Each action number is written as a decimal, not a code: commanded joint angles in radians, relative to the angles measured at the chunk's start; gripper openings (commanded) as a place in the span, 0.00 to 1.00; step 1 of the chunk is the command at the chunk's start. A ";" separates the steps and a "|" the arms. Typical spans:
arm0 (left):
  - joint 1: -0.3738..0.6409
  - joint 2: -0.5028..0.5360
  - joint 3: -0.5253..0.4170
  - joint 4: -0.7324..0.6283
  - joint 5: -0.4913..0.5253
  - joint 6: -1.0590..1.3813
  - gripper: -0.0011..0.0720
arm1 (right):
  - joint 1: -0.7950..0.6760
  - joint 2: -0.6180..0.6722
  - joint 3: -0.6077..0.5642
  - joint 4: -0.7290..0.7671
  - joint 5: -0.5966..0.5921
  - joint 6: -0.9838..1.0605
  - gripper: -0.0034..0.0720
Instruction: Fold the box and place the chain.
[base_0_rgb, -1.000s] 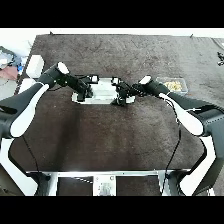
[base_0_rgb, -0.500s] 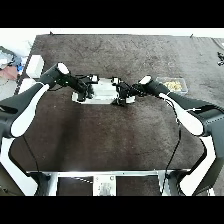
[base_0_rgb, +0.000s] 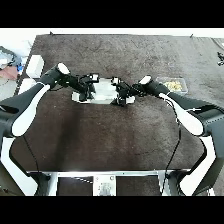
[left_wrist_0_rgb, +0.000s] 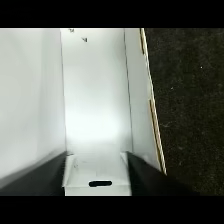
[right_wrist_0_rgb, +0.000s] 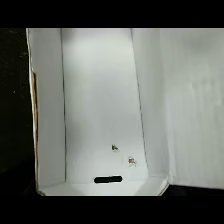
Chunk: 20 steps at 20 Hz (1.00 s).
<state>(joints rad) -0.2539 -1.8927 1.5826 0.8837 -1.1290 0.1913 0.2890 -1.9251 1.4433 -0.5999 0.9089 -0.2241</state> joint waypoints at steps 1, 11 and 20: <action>0.000 0.000 0.000 0.011 0.037 -0.006 0.74 | 0.001 0.000 0.000 -0.001 0.001 0.000 0.84; 0.002 0.000 0.000 0.038 0.051 -0.034 0.85 | 0.001 0.000 0.000 -0.001 0.001 0.000 0.84; 0.059 0.000 0.000 0.065 -0.043 -0.026 0.33 | 0.001 0.000 0.000 -0.002 0.001 0.000 0.84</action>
<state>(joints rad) -0.2203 -1.8927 1.5818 0.9485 -1.1358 0.1600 0.2893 -1.9251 1.4429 -0.6033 0.9123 -0.2245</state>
